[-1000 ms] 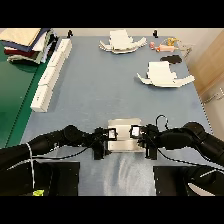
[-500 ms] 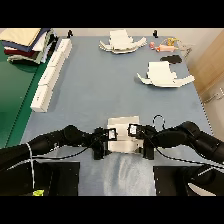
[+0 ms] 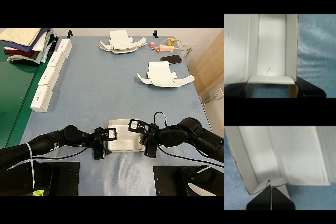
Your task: Fold the box.
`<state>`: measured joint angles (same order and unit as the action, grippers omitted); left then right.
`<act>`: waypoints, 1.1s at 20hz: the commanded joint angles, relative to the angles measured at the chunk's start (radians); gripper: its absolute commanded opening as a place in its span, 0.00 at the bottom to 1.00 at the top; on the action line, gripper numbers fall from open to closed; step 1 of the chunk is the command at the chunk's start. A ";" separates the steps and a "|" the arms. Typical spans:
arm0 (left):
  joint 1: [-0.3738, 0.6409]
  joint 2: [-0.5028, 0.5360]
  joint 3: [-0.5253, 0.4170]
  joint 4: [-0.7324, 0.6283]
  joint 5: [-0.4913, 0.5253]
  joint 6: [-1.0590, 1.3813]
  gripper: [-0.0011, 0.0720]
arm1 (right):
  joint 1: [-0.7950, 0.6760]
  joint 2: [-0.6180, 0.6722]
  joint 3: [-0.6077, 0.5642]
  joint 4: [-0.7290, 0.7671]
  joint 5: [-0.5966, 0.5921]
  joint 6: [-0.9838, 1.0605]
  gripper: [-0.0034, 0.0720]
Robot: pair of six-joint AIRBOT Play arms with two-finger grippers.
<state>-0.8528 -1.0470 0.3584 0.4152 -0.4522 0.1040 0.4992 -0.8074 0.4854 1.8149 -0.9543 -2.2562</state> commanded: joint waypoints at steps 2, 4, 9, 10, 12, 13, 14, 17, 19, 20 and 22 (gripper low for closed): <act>-0.001 0.001 0.000 0.003 -0.002 0.001 0.57 | -0.001 0.021 0.074 -0.309 -0.204 0.398 0.05; -0.001 0.001 0.000 0.003 -0.002 0.001 0.57 | -0.016 0.031 0.078 -0.569 -0.259 0.758 0.05; -0.001 0.001 0.000 0.003 -0.002 0.001 0.57 | -0.171 -0.009 0.064 -0.536 -0.334 1.052 0.04; -0.001 0.001 0.000 0.003 -0.002 0.001 0.57 | -0.197 -0.032 0.055 -0.455 -0.325 1.050 0.04; -0.001 0.001 0.000 0.003 -0.002 0.001 0.57 | -0.206 -0.075 0.027 -0.320 -0.283 1.000 0.05; -0.001 0.001 0.000 0.003 -0.002 0.001 0.57 | -0.206 -0.093 0.012 -0.249 -0.261 0.970 0.04; -0.001 0.001 0.000 0.003 -0.002 0.001 0.57 | -0.206 -0.111 -0.001 -0.175 -0.241 0.937 0.04; -0.001 0.001 0.000 0.003 -0.002 0.001 0.57 | -0.205 -0.118 -0.008 -0.026 -0.208 0.863 0.04; -0.001 0.001 0.000 0.003 -0.002 0.001 0.57 | -0.204 -0.086 0.003 0.016 -0.206 0.838 0.04; -0.001 0.001 0.000 0.003 -0.002 0.001 0.57 | -0.204 -0.065 0.011 0.028 -0.206 0.832 0.04; -0.001 0.001 0.000 0.003 -0.002 0.001 0.57 | -0.204 -0.014 0.026 0.045 -0.206 0.832 0.04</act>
